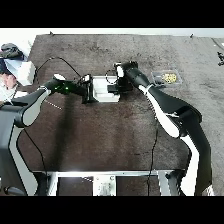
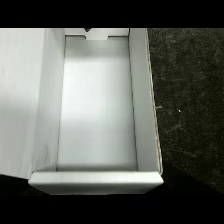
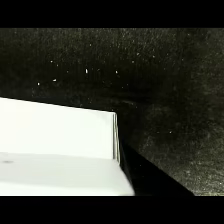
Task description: Fold the box and place the chain.
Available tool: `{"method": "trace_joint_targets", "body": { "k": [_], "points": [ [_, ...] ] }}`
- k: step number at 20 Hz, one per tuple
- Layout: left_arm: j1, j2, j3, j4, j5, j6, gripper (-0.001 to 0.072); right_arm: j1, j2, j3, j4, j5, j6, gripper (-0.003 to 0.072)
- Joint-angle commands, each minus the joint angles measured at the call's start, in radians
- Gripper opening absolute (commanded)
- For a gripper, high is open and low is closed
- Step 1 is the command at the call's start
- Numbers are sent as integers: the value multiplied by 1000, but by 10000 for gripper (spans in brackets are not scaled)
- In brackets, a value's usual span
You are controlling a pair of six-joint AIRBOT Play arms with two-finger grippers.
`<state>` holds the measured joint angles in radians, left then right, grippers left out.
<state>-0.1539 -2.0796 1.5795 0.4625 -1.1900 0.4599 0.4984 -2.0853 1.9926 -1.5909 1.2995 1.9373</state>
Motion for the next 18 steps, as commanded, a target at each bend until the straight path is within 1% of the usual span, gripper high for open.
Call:
{"method": "trace_joint_targets", "body": {
  "k": [1, 5, 6, 7, 13, 14, 15, 16, 17, 18],
  "points": [
    [1, 1, 1, 1, 0, 0, 324, 2, -3, 0, -10, -11, 20, 211],
    [1, 1, 1, 1, 0, 0, 323, 9, -6, -8, -22, 19, 35, 211],
    [1, 1, 1, 0, 0, 0, 323, 10, -6, -8, -27, 17, 51, 165],
    [1, 1, 1, 1, 0, 0, 323, 10, -6, -8, -28, 13, 50, 38],
    [1, 1, 1, 0, 0, 0, 323, 9, -6, -7, -29, 1, 61, 44],
    [1, 1, 1, 1, 0, 0, 323, 9, -5, -7, -29, -6, 61, 146],
    [1, 1, 1, 0, 0, 0, 323, 9, -2, -7, -29, -11, 61, 313],
    [1, 1, 1, 1, 0, 0, 323, 9, 4, -6, -29, -16, 61, 338],
    [1, 1, 1, 1, 0, 0, 324, 9, 11, -6, -29, -17, 60, 348],
    [1, 1, 1, 1, 0, 0, 324, 9, 18, -6, -29, -16, 53, 379]
  ]
}}
